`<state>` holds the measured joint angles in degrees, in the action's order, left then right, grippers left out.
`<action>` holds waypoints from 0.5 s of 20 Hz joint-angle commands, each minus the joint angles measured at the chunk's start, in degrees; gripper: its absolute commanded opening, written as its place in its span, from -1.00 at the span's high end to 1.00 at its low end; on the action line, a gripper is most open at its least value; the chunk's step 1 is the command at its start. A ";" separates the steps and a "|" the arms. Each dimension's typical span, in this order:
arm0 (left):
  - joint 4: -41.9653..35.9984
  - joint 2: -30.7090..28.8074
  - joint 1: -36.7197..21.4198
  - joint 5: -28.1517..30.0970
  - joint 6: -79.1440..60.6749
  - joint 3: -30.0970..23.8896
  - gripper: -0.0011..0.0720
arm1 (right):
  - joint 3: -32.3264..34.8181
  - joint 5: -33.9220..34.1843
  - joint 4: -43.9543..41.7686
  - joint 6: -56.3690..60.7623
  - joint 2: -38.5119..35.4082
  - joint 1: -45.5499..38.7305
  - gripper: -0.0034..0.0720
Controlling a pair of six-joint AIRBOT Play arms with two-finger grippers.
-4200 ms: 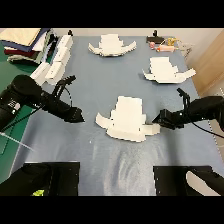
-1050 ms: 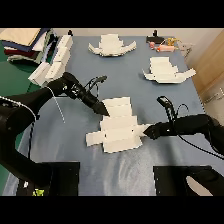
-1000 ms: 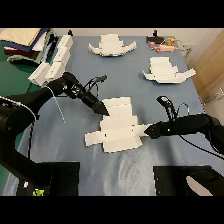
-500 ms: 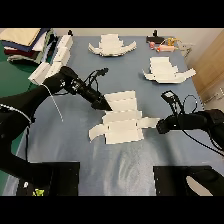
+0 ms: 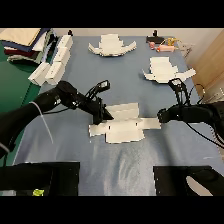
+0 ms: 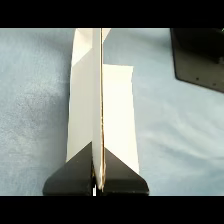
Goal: Fold the box.
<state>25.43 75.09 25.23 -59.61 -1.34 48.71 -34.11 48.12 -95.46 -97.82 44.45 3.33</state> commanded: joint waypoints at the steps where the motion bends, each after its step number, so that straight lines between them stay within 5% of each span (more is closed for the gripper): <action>1: 0.26 -5.84 2.89 8.13 -7.30 -7.13 0.94 | -0.63 -3.78 0.07 2.73 0.00 0.00 -0.22; 6: 0.37 -6.05 3.26 7.43 -6.32 -7.08 0.94 | -0.57 -4.09 -0.04 3.41 0.00 0.00 -0.22; 10: 8.28 -6.14 3.26 1.57 4.63 -0.98 0.94 | -0.57 -4.11 -0.17 3.41 0.00 0.00 -0.22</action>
<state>28.84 69.23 28.34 -55.07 -2.98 44.75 -34.61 44.29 -95.53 -94.67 44.45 3.33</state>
